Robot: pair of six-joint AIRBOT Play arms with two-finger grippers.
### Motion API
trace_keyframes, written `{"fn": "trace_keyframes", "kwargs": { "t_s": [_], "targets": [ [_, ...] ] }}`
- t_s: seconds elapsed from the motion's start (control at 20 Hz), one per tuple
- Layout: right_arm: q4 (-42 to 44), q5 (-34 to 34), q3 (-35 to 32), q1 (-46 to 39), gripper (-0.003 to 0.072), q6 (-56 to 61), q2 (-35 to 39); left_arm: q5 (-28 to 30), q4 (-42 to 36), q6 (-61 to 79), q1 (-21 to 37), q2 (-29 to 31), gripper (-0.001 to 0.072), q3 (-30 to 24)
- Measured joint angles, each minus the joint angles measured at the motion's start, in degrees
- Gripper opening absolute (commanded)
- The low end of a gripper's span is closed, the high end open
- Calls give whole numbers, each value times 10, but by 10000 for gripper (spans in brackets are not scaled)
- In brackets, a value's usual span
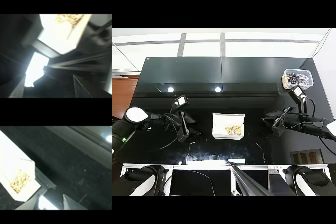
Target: Fold the box and place the chain.
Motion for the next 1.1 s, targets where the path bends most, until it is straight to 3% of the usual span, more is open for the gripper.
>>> {"fn": "trace_keyframes", "kwargs": {
  "t_s": [0.4, 0.75, 1.1],
  "targets": [
    [0, 0, 0, 0, 358, 0, 0, 66, -35, 245, -90, -97, 705, -1],
    [0, 10, 0, 0, 358, 0, 0, 56, -74, 279, -109, -198, 704, 55],
    [0, 16, 0, 0, 358, 0, 0, 31, -83, 274, -118, -230, 704, 82]
  ]
}}
